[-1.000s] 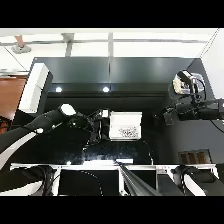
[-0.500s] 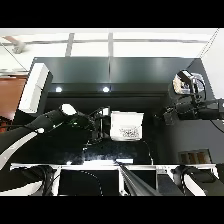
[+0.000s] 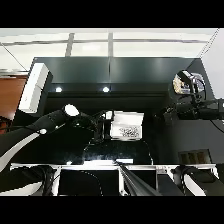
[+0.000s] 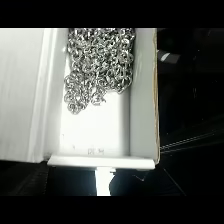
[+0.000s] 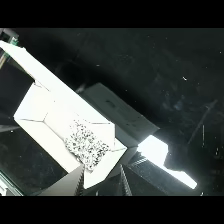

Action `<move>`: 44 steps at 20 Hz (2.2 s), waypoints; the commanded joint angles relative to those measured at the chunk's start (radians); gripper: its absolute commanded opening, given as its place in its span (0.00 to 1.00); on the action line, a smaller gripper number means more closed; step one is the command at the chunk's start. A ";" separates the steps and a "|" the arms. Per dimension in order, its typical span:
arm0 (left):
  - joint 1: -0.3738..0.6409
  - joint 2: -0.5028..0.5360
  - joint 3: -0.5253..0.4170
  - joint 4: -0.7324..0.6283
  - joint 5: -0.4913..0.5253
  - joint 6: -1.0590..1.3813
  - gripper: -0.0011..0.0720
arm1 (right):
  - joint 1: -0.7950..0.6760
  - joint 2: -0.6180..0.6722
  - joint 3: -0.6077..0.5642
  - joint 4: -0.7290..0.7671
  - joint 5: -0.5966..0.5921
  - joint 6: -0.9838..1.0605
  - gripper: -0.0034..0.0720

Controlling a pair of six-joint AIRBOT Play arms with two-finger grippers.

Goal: Fold the box and place the chain.

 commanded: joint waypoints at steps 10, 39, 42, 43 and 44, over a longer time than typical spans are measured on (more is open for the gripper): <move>-0.012 -0.003 0.005 0.004 0.005 0.021 0.62 | 0.000 -0.001 0.001 -0.004 0.000 -0.001 0.41; -0.012 -0.003 0.005 0.003 0.005 0.021 0.62 | 0.134 -0.284 0.017 0.090 -0.080 -0.477 1.00; -0.012 -0.003 0.005 0.003 0.005 0.021 0.62 | 0.142 -0.280 0.028 0.093 0.030 -0.533 1.00; -0.012 -0.003 0.005 0.003 0.005 0.021 0.62 | 0.142 -0.279 0.028 0.089 0.067 -0.531 1.00; -0.012 -0.003 0.005 0.003 0.005 0.021 0.62 | 0.141 -0.276 0.028 0.076 0.110 -0.525 1.00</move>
